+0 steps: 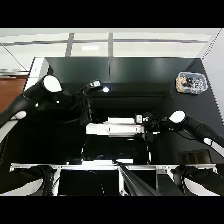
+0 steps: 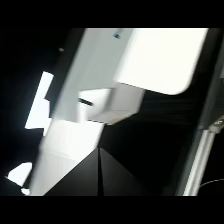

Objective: Fold the box and place the chain.

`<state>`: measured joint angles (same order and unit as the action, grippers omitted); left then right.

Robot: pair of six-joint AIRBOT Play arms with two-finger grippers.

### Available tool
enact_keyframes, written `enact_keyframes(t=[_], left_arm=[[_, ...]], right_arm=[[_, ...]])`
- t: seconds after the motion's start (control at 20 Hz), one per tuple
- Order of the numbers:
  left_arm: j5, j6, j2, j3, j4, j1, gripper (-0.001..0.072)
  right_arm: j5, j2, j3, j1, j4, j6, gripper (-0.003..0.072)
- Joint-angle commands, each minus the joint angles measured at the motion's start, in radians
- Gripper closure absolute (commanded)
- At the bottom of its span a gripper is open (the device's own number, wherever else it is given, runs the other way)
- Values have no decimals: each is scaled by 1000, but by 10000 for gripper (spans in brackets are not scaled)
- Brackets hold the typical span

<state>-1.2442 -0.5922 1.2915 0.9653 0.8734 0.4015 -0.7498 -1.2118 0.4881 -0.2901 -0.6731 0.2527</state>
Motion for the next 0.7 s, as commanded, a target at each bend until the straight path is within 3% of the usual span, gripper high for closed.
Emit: enact_keyframes(t=[0.0,0.05,0.2,0.35,0.45,0.65], left_arm=[[155,-167,-72,-149,-60,112,683],[255,-163,-72,-194,-115,167,683],[567,-51,-72,-222,-284,270,682],[785,-6,-61,-199,-360,252,680],[826,-5,-40,-190,-357,217,680],[780,-5,34,-190,-354,167,680]], right_arm=[[2,-1,0,-1,15,2,415],[2,-1,0,-1,27,2,608],[2,-1,0,-1,30,2,617],[2,-1,0,-1,31,2,617],[2,-1,0,-1,31,2,617],[2,-1,0,-1,30,1,617]])
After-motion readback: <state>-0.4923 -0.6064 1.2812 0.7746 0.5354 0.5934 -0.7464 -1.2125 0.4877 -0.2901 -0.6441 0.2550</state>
